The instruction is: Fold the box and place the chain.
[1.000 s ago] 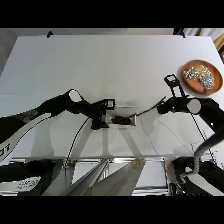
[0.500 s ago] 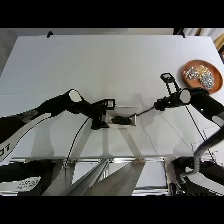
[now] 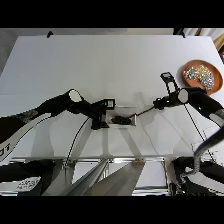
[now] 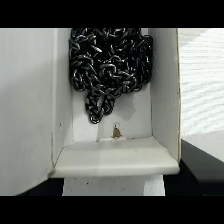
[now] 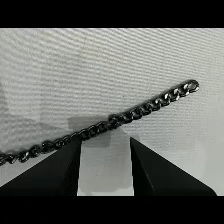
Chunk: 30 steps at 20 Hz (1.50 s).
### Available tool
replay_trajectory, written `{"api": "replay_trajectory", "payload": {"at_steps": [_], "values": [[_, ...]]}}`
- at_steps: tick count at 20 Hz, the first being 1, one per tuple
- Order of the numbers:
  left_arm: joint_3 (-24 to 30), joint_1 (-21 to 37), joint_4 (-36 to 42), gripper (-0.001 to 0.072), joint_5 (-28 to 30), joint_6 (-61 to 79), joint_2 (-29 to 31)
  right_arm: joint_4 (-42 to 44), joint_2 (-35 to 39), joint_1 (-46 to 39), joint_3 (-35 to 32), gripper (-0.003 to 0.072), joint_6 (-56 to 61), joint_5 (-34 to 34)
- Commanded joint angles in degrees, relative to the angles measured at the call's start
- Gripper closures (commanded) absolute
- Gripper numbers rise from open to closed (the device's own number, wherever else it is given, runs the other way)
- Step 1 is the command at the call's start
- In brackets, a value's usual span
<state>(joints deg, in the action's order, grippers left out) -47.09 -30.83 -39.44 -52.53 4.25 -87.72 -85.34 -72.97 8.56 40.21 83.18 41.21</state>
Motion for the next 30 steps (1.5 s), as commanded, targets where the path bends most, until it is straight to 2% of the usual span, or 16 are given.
{"api": "replay_trajectory", "payload": {"at_steps": [1, 5, 8, 14, 19, 26, 30], "values": [[0.0, 0.02, 0.0, 0.0397, 0.02, 0.0, 0.02, 0.26, -1.55, 0.07, 0.02, 0.0412, 1.03, -0.26], [0.0, 0.02, 0.0, 0.0397, 0.0, 0.0, 0.02, 0.2, -1.55, 0.07, 0.02, 0.0595, 0.81, -0.9], [0.0, 0.02, 0.0, 0.0397, 0.02, 0.0, 0.02, 0.2, -0.79, 0.07, 0.02, 0.0668, 0.02, -0.92], [0.0, 0.02, 0.02, 0.0397, 0.02, 0.02, 0.02, 0.09, 6.4, 0.07, 0.02, 0.0669, -1.22, -0.33], [0.0, 0.02, 0.0, 0.0397, 0.0, 0.0, 0.02, 2.08, 18.21, 0.07, 0.02, 0.0669, -6.71, 4.48], [0.0, 0.02, 0.02, 0.0397, -0.02, 0.02, 0.02, 21.22, 39.65, 0.07, 0.02, 0.0669, -22.36, 12.48], [0.0, 0.02, 0.02, 0.0397, -0.02, 0.02, 0.02, 33.9, 45.53, 0.07, 0.02, 0.0669, -25.49, 12.96]]}}
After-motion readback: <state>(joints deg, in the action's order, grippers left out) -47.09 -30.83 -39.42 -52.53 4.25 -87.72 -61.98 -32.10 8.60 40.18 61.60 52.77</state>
